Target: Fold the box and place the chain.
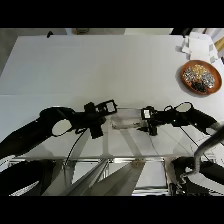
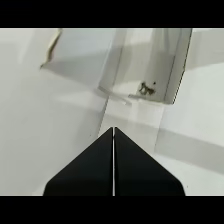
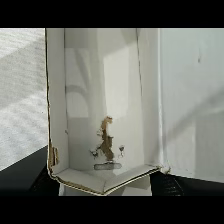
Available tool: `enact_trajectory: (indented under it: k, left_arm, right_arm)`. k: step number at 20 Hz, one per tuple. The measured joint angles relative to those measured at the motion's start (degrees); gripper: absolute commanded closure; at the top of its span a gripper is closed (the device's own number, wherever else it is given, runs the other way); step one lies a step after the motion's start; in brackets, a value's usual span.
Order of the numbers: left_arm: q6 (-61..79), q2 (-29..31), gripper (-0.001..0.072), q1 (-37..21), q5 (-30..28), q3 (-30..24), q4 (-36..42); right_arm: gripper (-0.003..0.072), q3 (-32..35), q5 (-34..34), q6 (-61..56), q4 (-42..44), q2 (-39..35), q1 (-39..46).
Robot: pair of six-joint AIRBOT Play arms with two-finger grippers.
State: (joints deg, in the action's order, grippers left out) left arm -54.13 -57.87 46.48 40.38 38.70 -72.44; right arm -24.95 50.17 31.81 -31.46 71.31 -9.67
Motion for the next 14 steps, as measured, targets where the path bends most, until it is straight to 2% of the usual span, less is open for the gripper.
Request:
enact_trajectory:
  k: [3, 7, 10, 14]
  left_arm:
    - [-10.1, 3.0, 0.0706, -2.1, 4.2, 0.0, -4.2]
    - [-21.8, 4.2, 0.0706, -5.2, 7.7, -0.5, -7.8]
    - [-28.3, 3.0, 0.0705, -7.1, 8.6, -1.6, -8.7]
    - [-36.2, -1.7, 0.0705, -9.0, 8.4, -3.3, -7.5]
  right_arm:
    - [0.0227, 0.0, 0.0, 0.0, 0.0, 0.0, 0.0]
    - [0.0227, 0.0, 0.0, 0.0, 0.0, 0.0, 0.0]
    - [0.0227, 0.0, 0.0, 0.0, 0.0, 0.0, 0.0]
    - [0.0227, 0.0, 0.0, 0.0, 0.0, 0.0, 0.0]
